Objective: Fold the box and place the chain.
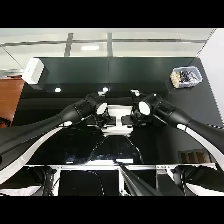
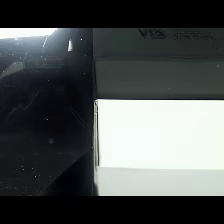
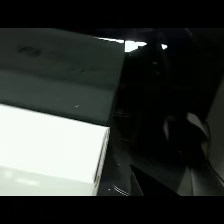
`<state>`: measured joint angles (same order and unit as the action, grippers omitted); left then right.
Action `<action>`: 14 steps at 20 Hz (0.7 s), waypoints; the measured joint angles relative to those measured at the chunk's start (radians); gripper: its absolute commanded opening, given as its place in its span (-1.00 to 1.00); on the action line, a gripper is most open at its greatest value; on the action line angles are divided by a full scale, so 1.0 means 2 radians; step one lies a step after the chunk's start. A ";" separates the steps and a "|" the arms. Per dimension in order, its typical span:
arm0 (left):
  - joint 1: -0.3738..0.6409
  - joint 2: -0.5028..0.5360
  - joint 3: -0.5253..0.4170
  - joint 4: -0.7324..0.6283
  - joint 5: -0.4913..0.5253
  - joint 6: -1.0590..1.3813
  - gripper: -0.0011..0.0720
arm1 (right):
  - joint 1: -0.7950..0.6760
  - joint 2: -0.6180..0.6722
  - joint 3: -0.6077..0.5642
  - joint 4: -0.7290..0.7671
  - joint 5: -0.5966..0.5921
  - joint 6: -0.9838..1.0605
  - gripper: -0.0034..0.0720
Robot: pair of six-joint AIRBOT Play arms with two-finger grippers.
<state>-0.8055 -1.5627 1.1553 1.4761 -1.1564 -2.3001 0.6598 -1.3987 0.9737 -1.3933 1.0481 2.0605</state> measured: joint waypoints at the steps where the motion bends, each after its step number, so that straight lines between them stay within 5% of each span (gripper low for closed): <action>1: 0.000 0.000 0.000 0.000 0.000 0.000 -0.90 | 0.005 -0.005 0.004 -0.006 0.003 0.010 0.06; 6: 0.000 0.000 0.000 0.000 0.000 -0.001 -0.90 | 0.014 -0.019 0.017 -0.023 0.010 0.052 -0.10; 7: 0.000 0.000 0.000 0.000 0.000 -0.001 -0.90 | 0.015 -0.019 0.018 -0.025 0.012 0.058 -0.57; 8: 0.000 0.000 0.000 0.000 0.000 -0.001 -0.90 | 0.016 -0.021 0.018 -0.025 0.012 0.063 -0.81; 14: 0.000 0.000 0.000 -0.001 0.001 -0.001 -0.90 | 0.018 -0.025 0.020 -0.027 0.015 0.079 -0.87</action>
